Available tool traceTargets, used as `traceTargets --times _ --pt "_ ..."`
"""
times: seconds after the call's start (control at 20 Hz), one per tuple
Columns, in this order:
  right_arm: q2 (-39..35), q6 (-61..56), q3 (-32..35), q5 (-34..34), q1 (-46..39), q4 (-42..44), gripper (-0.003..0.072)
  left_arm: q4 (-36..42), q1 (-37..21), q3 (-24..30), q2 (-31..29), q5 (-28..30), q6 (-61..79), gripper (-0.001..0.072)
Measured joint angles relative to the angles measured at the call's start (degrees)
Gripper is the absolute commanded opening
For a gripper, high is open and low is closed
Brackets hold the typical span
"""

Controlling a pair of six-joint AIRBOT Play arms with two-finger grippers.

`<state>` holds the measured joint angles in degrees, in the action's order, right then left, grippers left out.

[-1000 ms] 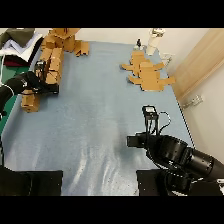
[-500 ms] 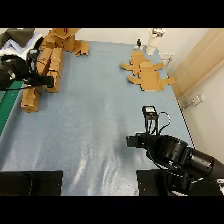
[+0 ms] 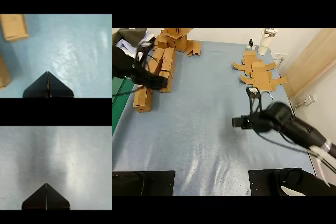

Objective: Fold the box.

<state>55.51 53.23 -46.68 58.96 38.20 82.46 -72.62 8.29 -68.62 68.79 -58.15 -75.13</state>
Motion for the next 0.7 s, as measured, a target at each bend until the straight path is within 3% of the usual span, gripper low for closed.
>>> traceTargets --times 0.3,0.7 --pt "16.48 10.62 -12.24 1.97 -3.87 10.84 0.0004 1.86 13.99 12.52 -4.52 3.56 -4.74 0.0011" --pt "21.18 13.35 -14.84 2.91 -4.5 14.88 0.0004 2.08 19.1 16.15 -5.18 5.07 -6.99 0.0012"
